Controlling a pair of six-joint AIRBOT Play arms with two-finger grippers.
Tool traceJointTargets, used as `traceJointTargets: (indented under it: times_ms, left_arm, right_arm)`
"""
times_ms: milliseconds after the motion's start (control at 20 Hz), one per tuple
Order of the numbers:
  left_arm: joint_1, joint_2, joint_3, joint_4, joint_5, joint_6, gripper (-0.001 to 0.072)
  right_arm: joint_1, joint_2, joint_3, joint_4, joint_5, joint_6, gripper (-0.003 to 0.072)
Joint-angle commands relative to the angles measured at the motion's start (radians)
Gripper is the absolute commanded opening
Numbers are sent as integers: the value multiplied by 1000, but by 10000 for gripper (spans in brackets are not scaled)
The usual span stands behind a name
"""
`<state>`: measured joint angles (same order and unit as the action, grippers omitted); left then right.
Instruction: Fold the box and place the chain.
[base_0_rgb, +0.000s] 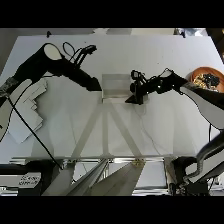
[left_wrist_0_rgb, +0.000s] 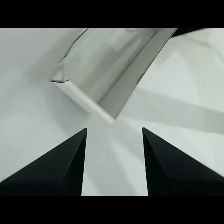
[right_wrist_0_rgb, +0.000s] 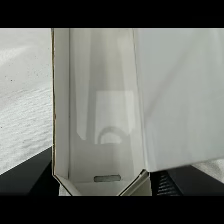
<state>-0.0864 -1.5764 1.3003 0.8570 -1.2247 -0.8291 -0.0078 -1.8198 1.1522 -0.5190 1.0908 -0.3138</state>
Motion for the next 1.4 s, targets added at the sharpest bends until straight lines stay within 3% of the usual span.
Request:
traceJointTargets:
  times_ms: [0, 50, 300, 500, 750, 1000, 1350]
  left_arm:
    - [77, -18, -101, -73, 69, 478, 590]
    - [82, -40, -101, -83, 72, 558, 703]
    - [84, -147, -101, -269, 77, 956, 702]
    - [78, -182, -101, -287, 99, 1126, 703]
    - [79, -203, -101, -341, 97, 1228, 704]
    - [79, -205, -101, -350, 29, 1278, 703]
    - [79, -220, -101, -374, -8, 1260, 704]
  right_arm:
    - [0, 1, 0, 0, 1, 0, 458]
    - [0, 1, 0, 0, 1, -1, 458]
    - [0, 1, 0, 0, 1, 0, 458]
    - [0, 1, 0, 0, 1, 0, 458]
    - [0, 1, 0, 0, 1, 0, 458]
    - [0, 1, 0, 0, 1, 0, 458]
    - [0, 1, 0, 0, 1, 0, 458]
